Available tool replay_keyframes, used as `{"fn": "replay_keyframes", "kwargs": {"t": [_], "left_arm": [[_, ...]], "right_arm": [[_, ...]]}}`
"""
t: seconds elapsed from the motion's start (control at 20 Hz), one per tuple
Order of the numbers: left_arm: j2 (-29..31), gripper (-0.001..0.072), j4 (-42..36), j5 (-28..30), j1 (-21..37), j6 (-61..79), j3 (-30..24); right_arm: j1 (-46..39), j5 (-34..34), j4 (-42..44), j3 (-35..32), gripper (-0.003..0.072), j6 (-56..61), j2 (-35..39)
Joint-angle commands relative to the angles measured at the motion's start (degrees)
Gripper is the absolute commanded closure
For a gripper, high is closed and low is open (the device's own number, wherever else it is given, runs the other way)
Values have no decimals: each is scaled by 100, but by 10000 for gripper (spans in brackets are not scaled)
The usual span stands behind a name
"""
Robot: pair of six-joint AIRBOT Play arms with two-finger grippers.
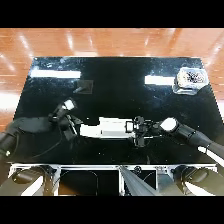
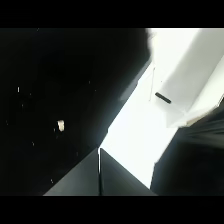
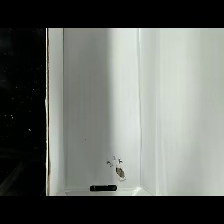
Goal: Fold the box and place the chain.
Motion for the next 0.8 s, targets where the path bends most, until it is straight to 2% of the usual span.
{"fn": "replay_keyframes", "kwargs": {"t": [0.0,0.05,0.1,0.3,0.4,0.55,0.75], "left_arm": [[-382,685,-1062,1322,1521,1209,52],[-428,685,-984,1266,1547,1209,42],[-391,685,-791,1088,1329,1209,42],[-411,687,297,695,-509,1209,-57],[-411,683,940,61,-1241,1209,-181],[-411,684,1021,-778,-1617,1209,-190],[-444,684,870,-1143,-1591,1209,-190]], "right_arm": [[2,-17,13,0,127,2,2],[2,-22,11,2,127,2,2],[2,-52,13,0,128,2,2],[2,-153,20,0,127,70,2],[2,-151,20,0,128,144,2],[2,-146,17,0,127,201,2],[2,-160,13,0,128,199,0]]}}
